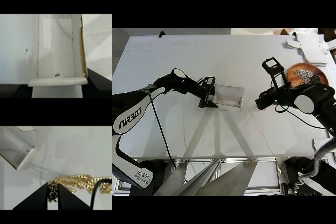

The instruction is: Fold the box and place the chain.

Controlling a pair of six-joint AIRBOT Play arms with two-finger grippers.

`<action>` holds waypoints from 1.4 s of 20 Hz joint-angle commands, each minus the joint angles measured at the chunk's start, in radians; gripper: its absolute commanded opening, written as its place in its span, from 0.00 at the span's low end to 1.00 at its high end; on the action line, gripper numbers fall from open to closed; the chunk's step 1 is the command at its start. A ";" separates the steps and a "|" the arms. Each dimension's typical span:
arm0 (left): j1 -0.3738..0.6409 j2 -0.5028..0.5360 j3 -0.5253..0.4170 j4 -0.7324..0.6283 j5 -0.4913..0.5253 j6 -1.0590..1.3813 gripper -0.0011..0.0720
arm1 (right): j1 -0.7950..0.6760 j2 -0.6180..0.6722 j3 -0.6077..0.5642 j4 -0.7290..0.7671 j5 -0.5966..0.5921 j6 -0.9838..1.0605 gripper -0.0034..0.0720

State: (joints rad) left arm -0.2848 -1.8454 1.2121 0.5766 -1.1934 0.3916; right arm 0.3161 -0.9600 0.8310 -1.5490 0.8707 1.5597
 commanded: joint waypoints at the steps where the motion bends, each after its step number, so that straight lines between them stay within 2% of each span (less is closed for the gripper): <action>1: 0.000 0.000 0.000 0.000 0.000 0.001 0.66 | 0.066 -0.045 0.000 0.000 -0.098 0.065 0.05; 8: 0.000 0.000 0.000 0.000 0.000 0.000 0.66 | 0.185 -0.177 0.000 -0.015 -0.349 0.124 0.05; 17: 0.000 0.000 0.000 0.000 0.000 0.000 0.66 | 0.252 -0.199 0.000 0.017 -0.570 0.146 0.05; 22: 0.000 0.000 0.000 0.000 0.000 0.000 0.66 | 0.258 -0.209 0.000 0.040 -0.595 0.146 0.05; 28: 0.000 0.000 0.000 0.000 0.000 0.000 0.66 | 0.258 -0.264 0.000 0.034 -0.563 0.144 0.06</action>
